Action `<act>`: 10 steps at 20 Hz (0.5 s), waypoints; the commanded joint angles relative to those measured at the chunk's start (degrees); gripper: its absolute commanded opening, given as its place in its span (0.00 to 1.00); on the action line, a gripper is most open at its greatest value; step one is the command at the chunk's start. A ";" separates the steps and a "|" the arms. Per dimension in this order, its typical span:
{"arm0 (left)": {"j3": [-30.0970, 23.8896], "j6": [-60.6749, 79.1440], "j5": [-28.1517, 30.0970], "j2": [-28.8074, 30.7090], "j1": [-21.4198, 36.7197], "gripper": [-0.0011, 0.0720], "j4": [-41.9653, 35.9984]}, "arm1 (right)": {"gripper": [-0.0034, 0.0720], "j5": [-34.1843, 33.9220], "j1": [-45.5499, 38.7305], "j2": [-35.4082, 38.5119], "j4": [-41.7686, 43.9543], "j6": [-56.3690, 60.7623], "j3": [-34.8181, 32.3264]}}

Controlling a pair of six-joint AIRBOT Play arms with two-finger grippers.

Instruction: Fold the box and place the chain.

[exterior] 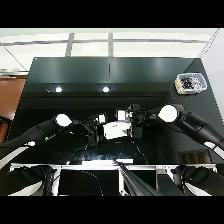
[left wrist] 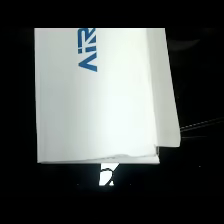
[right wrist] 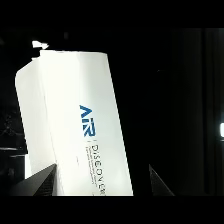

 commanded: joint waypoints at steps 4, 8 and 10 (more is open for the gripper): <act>-0.02 0.11 -0.02 -0.02 -0.04 0.51 0.11 | 1.00 -0.26 -0.09 0.07 0.02 1.40 1.44; -0.02 0.11 -0.02 -0.02 -0.04 0.51 0.11 | 1.00 6.86 -0.09 0.07 0.00 1.42 1.46; -0.02 0.11 -0.02 -0.02 -0.04 0.51 0.11 | 1.00 11.30 -0.09 0.02 -1.16 2.73 1.22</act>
